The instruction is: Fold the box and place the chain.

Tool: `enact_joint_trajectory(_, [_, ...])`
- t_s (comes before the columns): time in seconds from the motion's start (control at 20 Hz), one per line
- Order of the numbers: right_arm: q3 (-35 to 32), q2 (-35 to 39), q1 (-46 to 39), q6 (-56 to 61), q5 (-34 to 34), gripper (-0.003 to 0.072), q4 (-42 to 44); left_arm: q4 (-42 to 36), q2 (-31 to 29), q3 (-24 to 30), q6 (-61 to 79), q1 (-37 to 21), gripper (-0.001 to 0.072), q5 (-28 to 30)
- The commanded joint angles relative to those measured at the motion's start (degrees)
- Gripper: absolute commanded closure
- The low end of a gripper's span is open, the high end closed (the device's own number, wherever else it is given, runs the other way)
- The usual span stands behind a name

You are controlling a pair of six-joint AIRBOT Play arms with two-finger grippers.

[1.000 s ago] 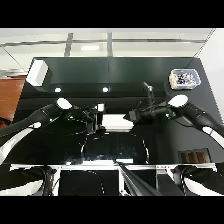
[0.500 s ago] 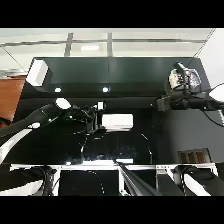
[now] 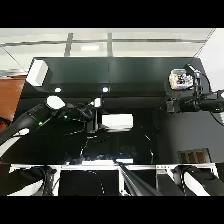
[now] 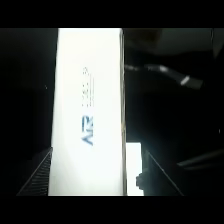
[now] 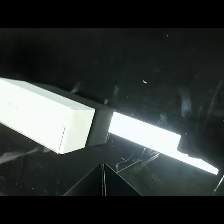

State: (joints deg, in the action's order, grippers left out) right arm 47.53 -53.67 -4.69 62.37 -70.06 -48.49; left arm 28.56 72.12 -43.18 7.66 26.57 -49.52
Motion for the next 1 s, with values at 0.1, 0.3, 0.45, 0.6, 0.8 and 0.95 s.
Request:
enact_joint_trajectory(0.1, [0.04, 0.07, -0.20, 0.22, -0.59, 0.0670, -0.11, -5.20, 7.61, -6.78, -8.37, 3.96, -0.0008, 3.10])
enact_joint_trajectory(0.3, [0.04, 0.07, -0.20, 0.63, -0.59, 0.0670, 1.51, -4.70, 11.06, -9.51, -12.55, 3.93, -0.0008, 2.21])
enact_joint_trajectory(0.45, [0.04, 0.07, -0.20, 0.63, -0.20, 0.0669, 1.51, -0.04, 12.33, -9.53, -15.26, 3.96, -0.0008, -1.77])
enact_joint_trajectory(0.6, [0.04, 0.07, -0.20, 0.63, 0.68, 0.0670, 1.51, 0.92, 13.35, -9.53, -16.00, 4.13, -0.0008, -5.11])
enact_joint_trajectory(0.8, [0.04, 0.07, -0.20, 0.63, 0.83, 0.0670, 1.49, 1.09, 13.33, -9.88, -15.76, 4.74, -0.0008, -5.03])
enact_joint_trajectory(0.95, [0.04, 0.07, -0.20, 0.63, 0.90, 0.0670, 1.49, 1.86, 13.33, -10.01, -15.12, 5.18, -0.0009, -4.22])
